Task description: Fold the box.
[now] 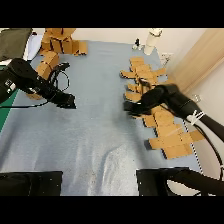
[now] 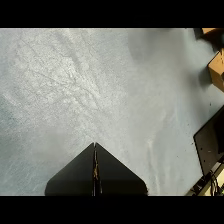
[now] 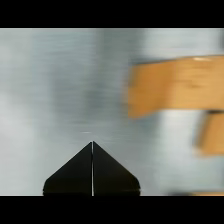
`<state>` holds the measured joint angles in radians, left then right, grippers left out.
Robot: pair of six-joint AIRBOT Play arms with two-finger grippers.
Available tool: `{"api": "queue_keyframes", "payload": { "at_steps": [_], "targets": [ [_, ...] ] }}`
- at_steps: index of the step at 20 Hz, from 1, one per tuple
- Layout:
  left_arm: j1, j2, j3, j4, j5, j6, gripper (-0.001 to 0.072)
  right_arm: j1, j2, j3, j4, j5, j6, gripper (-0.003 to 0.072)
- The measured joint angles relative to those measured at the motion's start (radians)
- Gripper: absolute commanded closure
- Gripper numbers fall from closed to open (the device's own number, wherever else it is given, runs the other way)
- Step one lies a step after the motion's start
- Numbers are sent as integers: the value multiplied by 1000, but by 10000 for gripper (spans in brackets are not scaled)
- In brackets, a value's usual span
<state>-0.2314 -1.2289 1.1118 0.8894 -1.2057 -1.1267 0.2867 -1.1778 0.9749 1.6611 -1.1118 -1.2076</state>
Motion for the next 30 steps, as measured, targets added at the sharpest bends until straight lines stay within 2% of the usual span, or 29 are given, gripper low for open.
{"api": "queue_keyframes", "payload": {
  "at_steps": [3,4,8,12,16,20,21,22,24,26,28,29,30],
  "targets": [
    [0,0,0,0,0,0,697,-196,0,52,-275,-209,1,204],
    [0,0,0,0,0,0,697,-265,-1,62,-344,-252,-16,140],
    [0,0,0,0,0,0,697,-548,-19,80,-492,-338,-157,140],
    [0,0,0,0,0,0,697,-779,-53,85,-534,-320,-311,141],
    [0,0,0,0,0,0,697,-930,-104,87,-479,-274,-447,140],
    [0,0,0,0,0,0,697,-1003,-168,87,-389,-253,-560,141],
    [0,0,0,0,0,0,697,-1012,-185,87,-371,-246,-587,143],
    [0,0,0,0,0,0,697,-1017,-201,87,-352,-235,-618,176],
    [0,0,0,0,0,0,697,-1025,-229,87,-303,-230,-685,355],
    [0,0,0,0,0,0,697,-1029,-243,87,-240,-242,-745,475],
    [0,0,0,0,0,0,698,-1030,-246,88,-167,-290,-790,643],
    [0,0,0,0,0,0,697,-1032,-242,89,-138,-312,-801,680],
    [0,0,0,0,0,0,697,-1034,-234,89,-100,-342,-811,680]
  ]
}}
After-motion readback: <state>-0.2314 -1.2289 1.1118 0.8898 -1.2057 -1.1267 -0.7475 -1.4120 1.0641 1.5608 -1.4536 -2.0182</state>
